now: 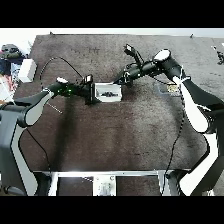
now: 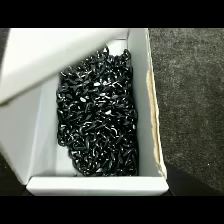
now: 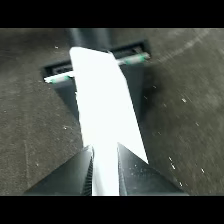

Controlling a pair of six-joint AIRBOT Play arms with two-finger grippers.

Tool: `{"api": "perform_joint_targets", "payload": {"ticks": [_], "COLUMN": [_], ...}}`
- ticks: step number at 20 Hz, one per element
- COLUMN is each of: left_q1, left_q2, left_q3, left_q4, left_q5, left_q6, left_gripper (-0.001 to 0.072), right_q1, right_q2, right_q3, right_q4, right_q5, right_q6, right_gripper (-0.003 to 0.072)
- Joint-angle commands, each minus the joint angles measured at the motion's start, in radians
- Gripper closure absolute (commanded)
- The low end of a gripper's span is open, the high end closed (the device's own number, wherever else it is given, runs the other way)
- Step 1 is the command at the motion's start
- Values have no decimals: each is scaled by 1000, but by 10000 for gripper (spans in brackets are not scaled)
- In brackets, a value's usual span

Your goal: Fold the box and place the chain.

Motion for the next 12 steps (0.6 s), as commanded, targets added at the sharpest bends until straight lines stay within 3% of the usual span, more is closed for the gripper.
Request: {"api": "perform_joint_targets", "payload": {"ticks": [1, 12], "left_q1": [0, 0], "left_q2": [0, 0], "left_q3": [0, 0], "left_q4": [0, 0], "left_q5": [0, 0], "left_q6": [0, 0], "left_gripper": [547, 547], "right_q1": [14, 1], "right_q2": [26, 131], "right_q3": [-24, -72], "right_q4": [-28, 18], "right_q5": [-23, -102], "right_q6": [-27, -89], "right_gripper": [523, 523]}}
